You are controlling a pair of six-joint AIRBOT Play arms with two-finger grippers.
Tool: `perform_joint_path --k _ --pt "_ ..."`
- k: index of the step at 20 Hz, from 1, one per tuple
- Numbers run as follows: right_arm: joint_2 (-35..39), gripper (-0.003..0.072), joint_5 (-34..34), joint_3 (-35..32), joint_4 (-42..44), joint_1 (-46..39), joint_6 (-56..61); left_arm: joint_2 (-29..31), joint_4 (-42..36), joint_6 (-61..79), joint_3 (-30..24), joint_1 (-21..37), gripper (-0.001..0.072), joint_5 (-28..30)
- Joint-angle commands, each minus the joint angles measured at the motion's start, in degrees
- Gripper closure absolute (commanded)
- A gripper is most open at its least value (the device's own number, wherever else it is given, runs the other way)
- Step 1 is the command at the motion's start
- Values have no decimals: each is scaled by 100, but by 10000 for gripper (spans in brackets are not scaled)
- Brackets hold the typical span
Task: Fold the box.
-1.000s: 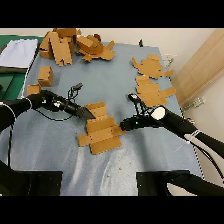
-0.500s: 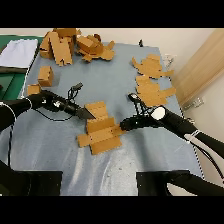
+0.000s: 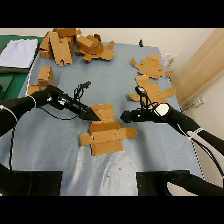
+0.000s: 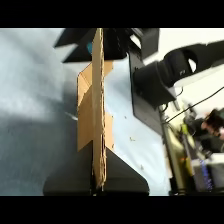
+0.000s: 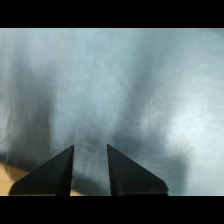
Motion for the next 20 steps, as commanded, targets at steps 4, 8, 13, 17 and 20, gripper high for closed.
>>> perform_joint_path --k 4,8,13,17,20 --pt "4 399 -85 262 22 -413 490 374 590 756 361 -564 700 616" --pt "2 399 -96 262 17 -413 503 400 671 1123 247 -651 700 1261" --pt "-9 401 -151 256 -52 -413 503 780 393 1716 -184 -763 701 1735" --pt "-70 401 -160 249 -72 -413 505 1237 127 2087 -743 -929 701 1836" --pt "-229 401 -151 249 -68 -411 507 1355 142 2098 -994 -949 701 2059"
